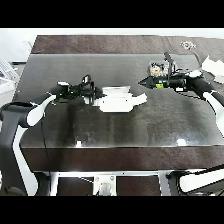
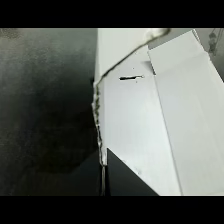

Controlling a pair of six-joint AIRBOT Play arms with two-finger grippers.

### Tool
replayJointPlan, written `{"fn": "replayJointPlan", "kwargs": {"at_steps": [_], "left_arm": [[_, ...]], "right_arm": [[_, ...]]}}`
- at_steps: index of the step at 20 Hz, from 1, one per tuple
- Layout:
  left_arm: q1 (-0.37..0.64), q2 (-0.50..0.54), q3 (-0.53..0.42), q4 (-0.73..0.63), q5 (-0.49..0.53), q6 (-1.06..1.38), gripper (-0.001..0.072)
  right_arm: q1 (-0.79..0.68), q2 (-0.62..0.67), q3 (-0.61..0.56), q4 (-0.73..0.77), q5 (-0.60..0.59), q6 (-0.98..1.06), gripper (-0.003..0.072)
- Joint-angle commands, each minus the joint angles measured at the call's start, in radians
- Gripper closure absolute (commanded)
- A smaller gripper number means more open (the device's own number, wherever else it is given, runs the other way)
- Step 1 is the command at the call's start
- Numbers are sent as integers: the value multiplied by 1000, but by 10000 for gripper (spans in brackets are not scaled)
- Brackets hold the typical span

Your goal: Fold the box and place the chain.

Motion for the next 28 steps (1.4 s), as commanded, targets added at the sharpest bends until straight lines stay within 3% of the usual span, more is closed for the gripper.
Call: {"fn": "replayJointPlan", "kwargs": {"at_steps": [1,14,18,21,22,24,25,28], "left_arm": [[0,0,-1,8,9,-1,687],[0,5,-1,4,0,-1,687],[0,5,-1,4,1,-1,687],[0,5,-1,4,0,-1,687],[0,5,-1,4,0,-1,687],[0,5,-1,3,0,-1,687],[0,5,-1,3,0,-1,687],[0,5,-1,4,1,-1,687]], "right_arm": [[-1,1,1,-2,-2,-77,673],[35,21,-18,-15,-67,-159,678],[98,211,-187,-123,-241,-162,678],[123,319,-320,-123,-225,-409,671],[140,341,-352,-123,-225,-504,571],[179,356,-390,-126,-225,-554,248],[198,356,-405,-127,-224,-554,145],[274,356,-417,-277,-237,-611,146]]}}
